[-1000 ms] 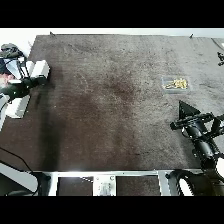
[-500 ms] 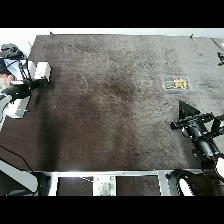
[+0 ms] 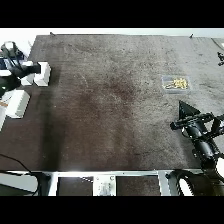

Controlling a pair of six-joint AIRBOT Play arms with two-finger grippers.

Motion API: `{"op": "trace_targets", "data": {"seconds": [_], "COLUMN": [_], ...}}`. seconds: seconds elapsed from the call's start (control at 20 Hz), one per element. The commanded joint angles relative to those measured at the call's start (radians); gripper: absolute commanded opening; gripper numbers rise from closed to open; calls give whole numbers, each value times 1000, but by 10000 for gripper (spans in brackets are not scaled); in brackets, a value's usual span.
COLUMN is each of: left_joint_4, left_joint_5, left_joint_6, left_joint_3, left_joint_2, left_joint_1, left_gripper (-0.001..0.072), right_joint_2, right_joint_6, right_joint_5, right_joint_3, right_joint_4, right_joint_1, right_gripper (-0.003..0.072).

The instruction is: Fold the box and place the chain.

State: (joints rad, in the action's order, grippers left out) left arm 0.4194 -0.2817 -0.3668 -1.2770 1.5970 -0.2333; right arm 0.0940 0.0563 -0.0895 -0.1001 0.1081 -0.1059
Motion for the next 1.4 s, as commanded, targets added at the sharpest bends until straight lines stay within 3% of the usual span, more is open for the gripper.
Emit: {"op": "trace_targets", "data": {"seconds": [0.0,0.05,0.1,0.25,0.35,0.6,0.75,0.9,1.15,1.35], "left_joint_4": [1,9,12,0,-100,-466,-536,-543,-547,-547], "left_joint_5": [-96,-148,-195,-291,-272,-145,-22,3,74,101], "left_joint_6": [1,13,43,70,167,560,671,644,628,595], "left_joint_3": [0,0,0,26,116,524,779,966,1092,1121], "left_joint_2": [-170,-222,-271,-402,-523,-902,-1115,-1319,-1601,-1613], "left_joint_1": [0,0,0,0,0,0,0,0,0,0], "left_gripper": [556,189,10,4,3,3,3,4,3,3], "right_joint_2": [-1,-1,-1,-1,-1,-1,-1,-1,-1,-1], "right_joint_6": [0,0,0,0,0,0,0,0,0,0], "right_joint_5": [0,0,0,0,0,0,0,0,0,0], "right_joint_3": [0,0,0,0,0,0,0,0,0,0], "right_joint_4": [0,0,0,0,0,0,0,0,0,0], "right_joint_1": [0,0,0,0,0,0,0,0,0,0], "right_gripper": [-22,-22,-22,-23,-23,-22,-22,-22,-23,-23]}}
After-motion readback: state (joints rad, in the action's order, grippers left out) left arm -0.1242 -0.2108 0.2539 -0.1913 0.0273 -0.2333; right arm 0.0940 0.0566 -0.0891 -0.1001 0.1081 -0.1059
